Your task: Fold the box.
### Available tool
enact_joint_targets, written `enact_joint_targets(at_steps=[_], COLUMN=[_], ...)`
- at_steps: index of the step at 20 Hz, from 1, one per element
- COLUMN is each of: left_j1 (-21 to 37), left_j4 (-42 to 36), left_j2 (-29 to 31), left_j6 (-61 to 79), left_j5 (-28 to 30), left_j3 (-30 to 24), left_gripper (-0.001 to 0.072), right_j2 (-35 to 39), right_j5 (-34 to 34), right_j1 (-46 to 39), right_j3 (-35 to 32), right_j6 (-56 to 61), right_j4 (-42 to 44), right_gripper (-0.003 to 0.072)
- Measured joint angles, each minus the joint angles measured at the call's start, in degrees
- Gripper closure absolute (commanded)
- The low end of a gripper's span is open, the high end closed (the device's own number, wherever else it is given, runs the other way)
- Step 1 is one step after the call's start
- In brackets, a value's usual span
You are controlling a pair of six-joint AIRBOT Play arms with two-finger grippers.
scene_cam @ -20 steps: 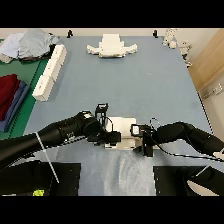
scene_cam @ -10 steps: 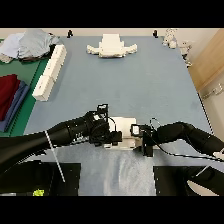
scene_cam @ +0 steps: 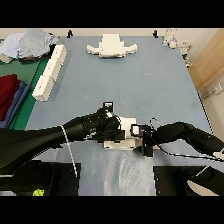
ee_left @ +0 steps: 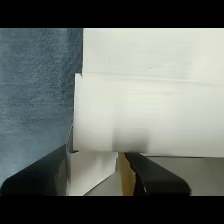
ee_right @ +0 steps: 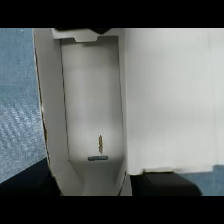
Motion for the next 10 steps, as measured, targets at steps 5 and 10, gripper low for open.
enact_joint_targets(at_steps=[5, 10], left_j1=[-2.4, -3.2], left_j4=[0.2, 1.0], left_j2=[-2.7, -3.8], left_j6=[-1.1, -2.3], left_j5=[-2.8, -4.1], left_j3=[0.8, 1.0], left_gripper=[0.0427, 0.0696], right_j2=[0.0, 0.0], right_j5=[0.0, 0.0], right_j1=[0.0, 0.0], right_j3=[0.0, 0.0], right_j6=[0.0, 0.0], right_j4=[0.0, 0.0], right_gripper=[0.0180, 0.0179])
